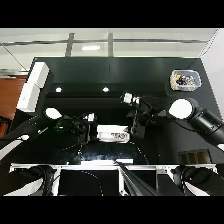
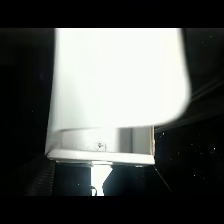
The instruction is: Fold the box and place the chain.
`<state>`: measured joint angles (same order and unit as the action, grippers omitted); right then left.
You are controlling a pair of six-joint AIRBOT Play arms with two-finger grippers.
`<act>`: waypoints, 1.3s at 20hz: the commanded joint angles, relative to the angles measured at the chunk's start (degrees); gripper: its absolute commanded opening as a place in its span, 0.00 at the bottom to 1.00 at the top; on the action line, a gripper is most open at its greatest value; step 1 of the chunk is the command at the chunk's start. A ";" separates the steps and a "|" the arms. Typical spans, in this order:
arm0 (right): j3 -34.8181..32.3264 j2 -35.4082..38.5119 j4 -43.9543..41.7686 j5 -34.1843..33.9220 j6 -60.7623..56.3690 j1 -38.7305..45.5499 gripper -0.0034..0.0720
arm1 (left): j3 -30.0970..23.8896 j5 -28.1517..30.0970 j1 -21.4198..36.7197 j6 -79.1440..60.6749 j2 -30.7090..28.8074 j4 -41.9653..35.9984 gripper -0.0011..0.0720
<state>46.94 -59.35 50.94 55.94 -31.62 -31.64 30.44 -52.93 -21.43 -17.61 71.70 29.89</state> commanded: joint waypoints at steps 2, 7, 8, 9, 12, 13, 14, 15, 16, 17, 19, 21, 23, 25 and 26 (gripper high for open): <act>-3.13 -0.63 0.04 -1.31 5.42 -2.71 0.98 | -0.02 0.04 -0.02 -0.04 0.00 0.02 0.69; -4.13 -3.34 -0.13 -5.29 9.25 -5.03 0.98 | -0.02 0.04 -0.02 -0.04 0.00 0.02 0.69; -4.13 -3.58 -0.35 -5.27 9.38 -5.03 0.98 | -0.02 0.04 -0.02 -0.04 0.00 0.02 0.69; -4.13 -3.58 -0.35 -5.22 9.38 -5.03 0.98 | -0.02 0.04 -0.02 -0.04 0.00 0.02 0.69; -4.13 -3.58 -1.95 -5.16 9.40 -5.03 0.98 | -0.02 0.04 -0.02 -0.04 0.00 0.02 0.69; -4.15 -3.58 -2.54 -5.14 9.40 -5.03 0.95 | -0.02 0.04 -0.02 -0.04 0.00 0.02 0.69; -4.15 -3.58 -2.51 -5.14 9.40 -5.03 0.93 | -0.02 0.04 -0.02 -0.04 0.00 0.02 0.69; -4.15 -3.58 -2.51 -5.16 9.40 -5.03 0.93 | -0.02 0.04 -0.02 -0.04 0.00 0.02 0.69; -4.15 -3.58 -2.54 -5.16 9.40 -5.03 0.93 | -0.02 0.04 -0.02 -0.04 0.00 0.02 0.69; -4.15 -3.58 -3.30 -4.70 9.40 -5.03 0.93 | -0.02 0.04 -0.02 -0.04 0.00 0.02 0.69; -4.15 -3.58 -5.53 -3.23 9.38 -5.18 0.93 | -0.02 0.04 -0.02 -0.04 0.00 0.02 0.69; -4.17 -3.85 -5.22 -3.50 9.38 -5.81 0.93 | -0.02 0.04 -0.02 -0.04 0.00 0.02 0.69; -4.17 -5.22 -5.18 -3.74 9.38 -6.45 0.93 | -0.02 0.04 -0.02 -0.04 0.00 0.02 0.69; -4.17 -6.56 -4.79 -5.40 9.38 -6.69 0.93 | -0.02 0.04 -0.02 -0.04 0.00 0.02 0.69; -4.17 -6.62 -4.07 -6.86 9.35 -6.69 0.93 | -0.02 0.04 -0.02 -0.04 0.00 0.02 0.69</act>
<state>42.78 -64.90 46.24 51.33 -22.24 -37.95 30.44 -52.90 -21.43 -17.63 71.70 29.91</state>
